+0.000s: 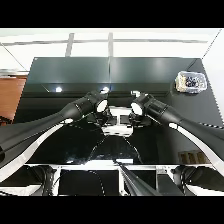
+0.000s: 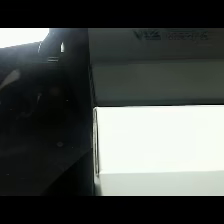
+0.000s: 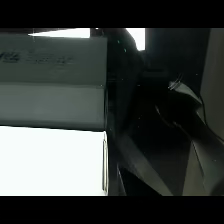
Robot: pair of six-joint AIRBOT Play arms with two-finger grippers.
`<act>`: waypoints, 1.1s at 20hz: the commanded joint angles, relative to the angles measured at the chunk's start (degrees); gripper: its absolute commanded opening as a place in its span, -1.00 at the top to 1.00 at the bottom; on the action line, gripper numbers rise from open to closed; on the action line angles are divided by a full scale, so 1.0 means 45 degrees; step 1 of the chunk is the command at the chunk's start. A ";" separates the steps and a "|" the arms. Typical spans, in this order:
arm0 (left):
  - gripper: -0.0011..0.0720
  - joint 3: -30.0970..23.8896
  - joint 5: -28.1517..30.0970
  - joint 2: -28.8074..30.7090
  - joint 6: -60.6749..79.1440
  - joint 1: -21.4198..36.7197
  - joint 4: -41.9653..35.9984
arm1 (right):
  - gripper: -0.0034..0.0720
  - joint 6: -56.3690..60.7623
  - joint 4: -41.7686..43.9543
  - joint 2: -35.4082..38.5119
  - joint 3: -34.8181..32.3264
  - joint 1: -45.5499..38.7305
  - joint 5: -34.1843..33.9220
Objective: Fold the box and place the chain.
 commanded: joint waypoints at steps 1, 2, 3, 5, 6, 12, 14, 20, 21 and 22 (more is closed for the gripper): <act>0.89 0.0005 -0.0024 -0.0005 0.0005 0.0015 0.0044 | 0.84 0.0228 0.0063 -0.0175 0.0015 0.0029 0.0117; 0.89 0.0005 -0.0024 -0.0005 0.0005 0.0015 0.0039 | 0.87 0.0238 0.0058 -0.0175 0.0015 0.0029 0.0087; 0.89 0.0005 -0.0024 -0.0005 0.0005 0.0015 0.0044 | 0.87 0.0262 0.0053 -0.0175 0.0015 0.0024 0.0102; 0.89 0.0005 -0.0024 -0.0005 0.0005 0.0015 0.0044 | 0.87 0.0277 0.0053 -0.0175 0.0015 0.0024 0.0092; 0.89 0.0005 -0.0019 -0.0005 0.0005 0.0010 0.0044 | 0.87 0.0272 0.0053 -0.0175 0.0015 0.0024 0.0112; 0.89 0.0005 -0.0019 -0.0005 0.0005 0.0010 0.0039 | 0.87 0.0219 0.0068 -0.0170 0.0015 0.0024 0.0097; 0.89 0.0005 -0.0024 -0.0005 0.0005 0.0010 0.0044 | 0.87 0.0214 0.0063 -0.0170 0.0015 0.0024 0.0015; 0.89 0.0005 -0.0019 -0.0005 0.0005 0.0010 0.0044 | 0.16 -0.0452 0.0019 0.0525 0.0029 -0.0010 0.0044; 0.89 0.0005 -0.0019 -0.0005 0.0005 0.0015 0.0044 | 0.15 -0.0855 -0.0049 0.0903 0.0029 -0.0010 0.0185; 0.89 0.0005 -0.0019 -0.0005 0.0005 0.0010 0.0044 | 0.15 -0.1054 -0.0141 0.1360 0.0029 -0.0010 0.0214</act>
